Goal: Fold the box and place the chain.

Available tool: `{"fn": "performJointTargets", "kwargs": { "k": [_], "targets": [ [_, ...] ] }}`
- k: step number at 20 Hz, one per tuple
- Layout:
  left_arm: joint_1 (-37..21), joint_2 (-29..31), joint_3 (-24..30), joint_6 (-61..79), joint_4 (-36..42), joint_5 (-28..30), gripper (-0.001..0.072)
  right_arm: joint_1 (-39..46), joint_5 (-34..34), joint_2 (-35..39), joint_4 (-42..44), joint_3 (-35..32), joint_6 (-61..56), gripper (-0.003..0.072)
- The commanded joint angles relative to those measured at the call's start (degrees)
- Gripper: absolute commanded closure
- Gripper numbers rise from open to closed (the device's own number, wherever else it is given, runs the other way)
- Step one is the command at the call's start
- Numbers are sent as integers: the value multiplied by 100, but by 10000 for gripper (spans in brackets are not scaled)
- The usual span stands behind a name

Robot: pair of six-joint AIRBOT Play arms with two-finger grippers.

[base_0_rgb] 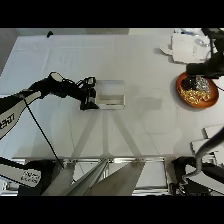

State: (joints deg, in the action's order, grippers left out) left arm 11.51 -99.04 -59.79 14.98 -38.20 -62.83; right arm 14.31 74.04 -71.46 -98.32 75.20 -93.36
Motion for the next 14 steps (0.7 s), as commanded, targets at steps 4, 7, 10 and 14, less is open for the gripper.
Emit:
{"fn": "performJointTargets", "kwargs": {
  "k": [4,7,10,14],
  "targets": [
    [2,0,2,2,0,2,314,964,-319,-1082,94,2,350,138],
    [2,0,2,0,0,2,314,962,-498,-1628,166,2,343,137],
    [2,0,2,0,0,2,314,962,-518,-2094,264,2,334,137],
    [2,0,2,2,0,2,314,962,-514,-2426,264,2,164,138]
  ]
}}
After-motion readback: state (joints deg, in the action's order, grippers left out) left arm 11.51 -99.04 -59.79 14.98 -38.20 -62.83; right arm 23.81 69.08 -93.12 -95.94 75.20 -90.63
